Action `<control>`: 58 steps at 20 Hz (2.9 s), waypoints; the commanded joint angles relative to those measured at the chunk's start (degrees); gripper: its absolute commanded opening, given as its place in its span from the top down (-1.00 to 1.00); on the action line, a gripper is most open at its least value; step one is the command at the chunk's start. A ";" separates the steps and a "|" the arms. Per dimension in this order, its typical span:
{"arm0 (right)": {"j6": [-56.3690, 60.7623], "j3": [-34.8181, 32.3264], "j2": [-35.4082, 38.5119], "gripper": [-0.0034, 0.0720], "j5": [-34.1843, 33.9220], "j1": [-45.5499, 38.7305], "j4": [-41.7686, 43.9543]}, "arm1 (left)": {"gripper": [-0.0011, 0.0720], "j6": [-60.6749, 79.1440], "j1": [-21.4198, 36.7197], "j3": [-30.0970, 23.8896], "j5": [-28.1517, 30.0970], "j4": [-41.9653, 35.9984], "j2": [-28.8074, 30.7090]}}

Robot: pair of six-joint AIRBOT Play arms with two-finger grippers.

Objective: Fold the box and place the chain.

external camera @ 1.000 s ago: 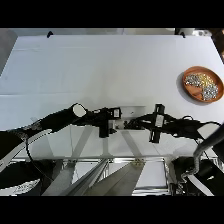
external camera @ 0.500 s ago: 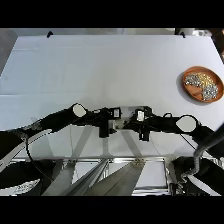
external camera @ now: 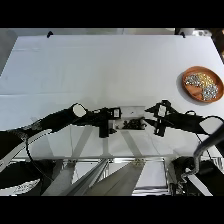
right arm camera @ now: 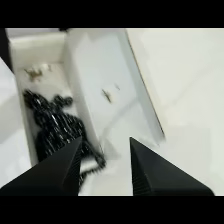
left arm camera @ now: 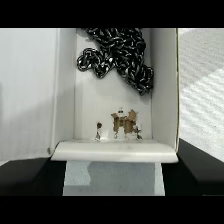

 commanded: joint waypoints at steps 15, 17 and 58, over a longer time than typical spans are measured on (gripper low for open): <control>-13.18 -0.02 -23.28 -0.32 1.73 -1.81 -7.37 | 0.61 0.02 -0.02 -0.02 0.02 0.00 0.00; -13.20 0.00 -24.72 -0.32 1.03 -1.81 -7.28 | 0.61 0.02 -0.02 -0.02 0.02 0.00 0.00; -4.96 -0.02 2.67 0.88 10.08 -1.79 18.75 | 0.61 0.02 -0.02 -0.02 0.02 0.00 0.00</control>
